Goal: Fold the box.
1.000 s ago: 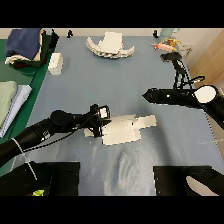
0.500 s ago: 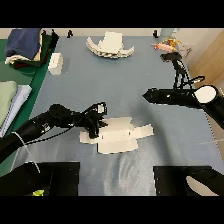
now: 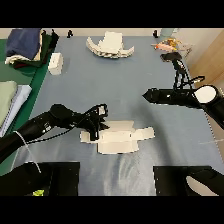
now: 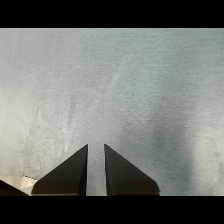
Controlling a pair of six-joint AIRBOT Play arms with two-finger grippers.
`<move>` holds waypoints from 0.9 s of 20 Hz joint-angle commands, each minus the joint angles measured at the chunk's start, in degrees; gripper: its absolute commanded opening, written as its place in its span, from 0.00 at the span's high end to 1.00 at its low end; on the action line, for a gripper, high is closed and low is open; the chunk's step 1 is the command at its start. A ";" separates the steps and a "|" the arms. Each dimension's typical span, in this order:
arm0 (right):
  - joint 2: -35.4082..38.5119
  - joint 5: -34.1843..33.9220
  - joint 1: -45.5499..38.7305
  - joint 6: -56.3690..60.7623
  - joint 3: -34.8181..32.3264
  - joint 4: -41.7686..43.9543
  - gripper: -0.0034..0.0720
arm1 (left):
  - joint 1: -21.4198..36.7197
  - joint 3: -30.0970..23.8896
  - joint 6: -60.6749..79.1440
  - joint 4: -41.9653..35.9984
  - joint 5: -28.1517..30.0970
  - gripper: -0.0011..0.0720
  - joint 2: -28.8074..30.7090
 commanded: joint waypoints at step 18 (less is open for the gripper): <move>9.57 34.36 13.79 6.69 -3.76 -15.41 0.95 | -2.08 -0.04 -1.88 0.28 -0.81 0.97 -0.07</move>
